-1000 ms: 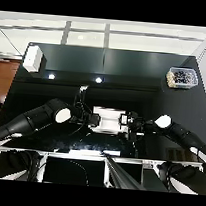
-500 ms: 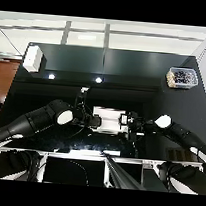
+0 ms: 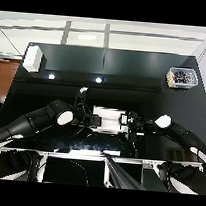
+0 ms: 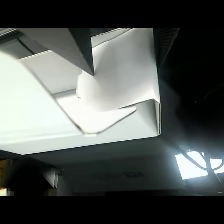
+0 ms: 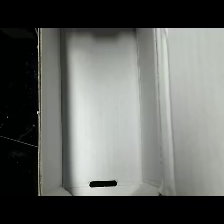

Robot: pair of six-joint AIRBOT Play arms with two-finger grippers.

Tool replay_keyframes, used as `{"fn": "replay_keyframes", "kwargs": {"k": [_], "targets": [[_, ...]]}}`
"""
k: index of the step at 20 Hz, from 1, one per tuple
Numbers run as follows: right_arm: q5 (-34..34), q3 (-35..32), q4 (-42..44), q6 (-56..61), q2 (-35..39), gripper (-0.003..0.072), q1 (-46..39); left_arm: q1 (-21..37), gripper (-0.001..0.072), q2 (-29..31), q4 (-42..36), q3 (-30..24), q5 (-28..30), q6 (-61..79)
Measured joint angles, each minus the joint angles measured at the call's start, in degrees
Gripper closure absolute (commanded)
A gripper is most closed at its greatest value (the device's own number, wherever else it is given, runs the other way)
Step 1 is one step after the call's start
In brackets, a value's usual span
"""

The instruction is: Fold the box and place the chain.

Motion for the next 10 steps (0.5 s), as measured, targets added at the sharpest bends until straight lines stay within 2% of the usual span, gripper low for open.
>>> {"fn": "replay_keyframes", "kwargs": {"k": [1,6,10], "targets": [[0.0,0.0,0.0,0.0,0.0,0.0145,0.0,0.0,0.0304,0.0,0.0,0.0,0.0,-0.2],[0.0,0.0,0.0,0.0,0.0,0.0144,0.0,-0.6,0.0304,0.0,1.7,0.7,-0.2,-1.2],[0.0,0.0,0.0,0.0,0.0,0.0145,0.0,-1.2,0.0304,-1.3,4.0,2.7,-2.6,-3.1]]}}
